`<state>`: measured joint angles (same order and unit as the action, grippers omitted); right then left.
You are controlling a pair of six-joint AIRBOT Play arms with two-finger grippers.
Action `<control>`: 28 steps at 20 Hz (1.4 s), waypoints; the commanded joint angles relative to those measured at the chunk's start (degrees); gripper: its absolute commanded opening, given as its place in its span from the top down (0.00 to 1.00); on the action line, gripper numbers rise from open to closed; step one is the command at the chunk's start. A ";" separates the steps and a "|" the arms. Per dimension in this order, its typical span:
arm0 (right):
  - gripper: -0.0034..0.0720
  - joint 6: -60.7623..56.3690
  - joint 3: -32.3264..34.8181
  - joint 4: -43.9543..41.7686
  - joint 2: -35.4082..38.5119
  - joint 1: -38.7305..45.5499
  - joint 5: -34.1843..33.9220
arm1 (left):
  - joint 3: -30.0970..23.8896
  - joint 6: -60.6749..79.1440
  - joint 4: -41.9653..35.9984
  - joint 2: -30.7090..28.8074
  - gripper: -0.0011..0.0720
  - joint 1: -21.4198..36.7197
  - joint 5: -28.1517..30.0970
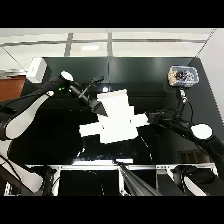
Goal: Fold the box and place the chain.
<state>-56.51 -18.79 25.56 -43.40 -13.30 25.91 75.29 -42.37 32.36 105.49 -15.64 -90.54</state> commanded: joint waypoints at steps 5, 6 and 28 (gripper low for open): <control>0.94 0.00 0.02 0.04 0.07 -0.02 0.22 | 0.37 1.70 3.45 0.07 0.72 0.00 -1.44; 0.94 0.00 0.02 0.22 0.07 -0.02 0.46 | 0.37 1.95 3.45 0.07 0.81 0.07 -1.18; 0.03 15.72 -19.47 41.99 -0.39 -3.93 27.47 | -30.40 42.51 3.52 -31.19 0.95 -2.84 36.30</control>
<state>-52.23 -37.47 64.45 -43.57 -14.83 53.67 52.40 -19.84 36.05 80.82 -17.21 -66.96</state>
